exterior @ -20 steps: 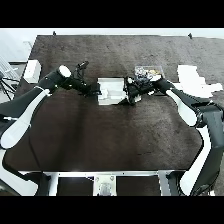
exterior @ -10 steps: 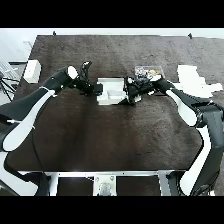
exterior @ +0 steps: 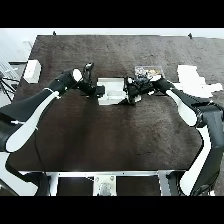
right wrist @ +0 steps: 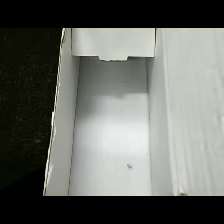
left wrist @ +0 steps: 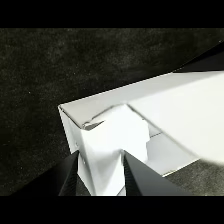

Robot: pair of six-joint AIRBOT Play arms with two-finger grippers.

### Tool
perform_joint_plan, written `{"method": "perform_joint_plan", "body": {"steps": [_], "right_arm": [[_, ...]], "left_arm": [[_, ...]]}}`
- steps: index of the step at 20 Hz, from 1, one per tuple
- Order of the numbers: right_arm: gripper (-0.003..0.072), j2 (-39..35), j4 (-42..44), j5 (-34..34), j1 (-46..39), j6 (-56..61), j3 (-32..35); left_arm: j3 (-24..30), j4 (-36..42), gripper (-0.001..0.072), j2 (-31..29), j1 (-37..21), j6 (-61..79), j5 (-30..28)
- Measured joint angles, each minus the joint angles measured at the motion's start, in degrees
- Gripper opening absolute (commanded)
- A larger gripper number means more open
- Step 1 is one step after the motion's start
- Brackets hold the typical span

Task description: Fold the box and place the chain.

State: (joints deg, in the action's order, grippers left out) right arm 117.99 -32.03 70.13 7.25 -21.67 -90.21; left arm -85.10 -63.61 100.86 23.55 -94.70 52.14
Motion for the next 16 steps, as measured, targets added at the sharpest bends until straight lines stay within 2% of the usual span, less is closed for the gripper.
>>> {"method": "perform_joint_plan", "body": {"steps": [6,16], "right_arm": [[0.0581,0.00,0.00,0.00,0.00,0.02,0.00],[0.0581,0.00,0.00,0.00,0.00,0.00,0.00]], "left_arm": [[-1.57,-1.53,0.0328,0.46,0.24,-1.92,0.59],[-12.59,-6.58,0.0328,7.87,1.31,-9.29,13.05]]}}
